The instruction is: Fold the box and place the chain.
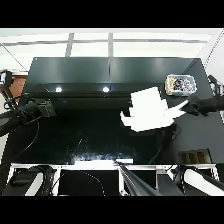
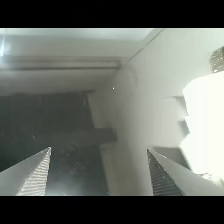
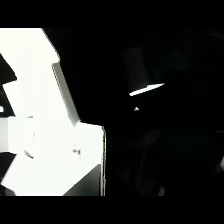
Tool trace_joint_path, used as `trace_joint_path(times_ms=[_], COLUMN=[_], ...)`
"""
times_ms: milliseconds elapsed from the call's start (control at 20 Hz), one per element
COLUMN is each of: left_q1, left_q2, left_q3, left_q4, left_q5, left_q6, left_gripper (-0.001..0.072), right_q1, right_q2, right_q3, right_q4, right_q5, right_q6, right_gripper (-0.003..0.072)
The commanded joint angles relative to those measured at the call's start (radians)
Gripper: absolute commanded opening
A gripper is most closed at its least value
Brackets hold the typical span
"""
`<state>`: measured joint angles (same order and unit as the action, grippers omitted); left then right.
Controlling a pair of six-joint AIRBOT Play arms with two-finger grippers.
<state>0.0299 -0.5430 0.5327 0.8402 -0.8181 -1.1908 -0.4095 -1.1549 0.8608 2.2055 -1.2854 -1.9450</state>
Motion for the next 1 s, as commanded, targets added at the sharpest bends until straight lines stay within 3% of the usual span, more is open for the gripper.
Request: trace_joint_path(times_ms=[0, 200, 300, 500, 650, 800, 900, 950], left_q1=[-0.001, -0.021, -0.047, -0.117, -0.138, -0.082, -0.073, -0.079], left_q2=[-0.024, -0.071, -0.104, -0.226, -0.388, -0.566, -0.677, -0.722], left_q3=[-0.025, -0.061, -0.072, -0.092, -0.088, -0.084, -0.083, -0.082], left_q4=[-0.018, -0.054, -0.054, -0.062, -0.174, -0.472, -0.572, -0.587], left_q5=[-0.017, -0.047, -0.041, 0.007, 0.021, -0.121, -0.22, -0.223], left_q6=[-0.053, -0.047, -0.039, -0.038, 0.105, 0.41, 0.551, 0.57], left_gripper=[0.0707, 0.0707, 0.0707, 0.0707, 0.0707, 0.0707, 0.0707, 0.0707], right_q1=[0.252, 0.589, 0.718, 0.857, 0.875, 0.875, 0.875, 0.875], right_q2=[0.2, 0.434, 0.486, 0.486, 0.486, 0.486, 0.486, 0.486], right_q3=[-0.196, -0.387, -0.433, -0.465, -0.465, -0.465, -0.465, -0.465], right_q4=[0.09, 0.093, 0.069, 0.014, 0.015, 0.016, 0.017, 0.018], right_q5=[0.241, 0.531, 0.607, 0.635, 0.634, 0.628, 0.627, 0.627], right_q6=[0.082, 0.216, 0.288, 0.382, 0.392, 0.402, 0.406, 0.406], right_gripper=[0.0028, 0.0028, 0.0028, 0.0028, 0.0029, 0.0029, 0.0029, 0.0029])
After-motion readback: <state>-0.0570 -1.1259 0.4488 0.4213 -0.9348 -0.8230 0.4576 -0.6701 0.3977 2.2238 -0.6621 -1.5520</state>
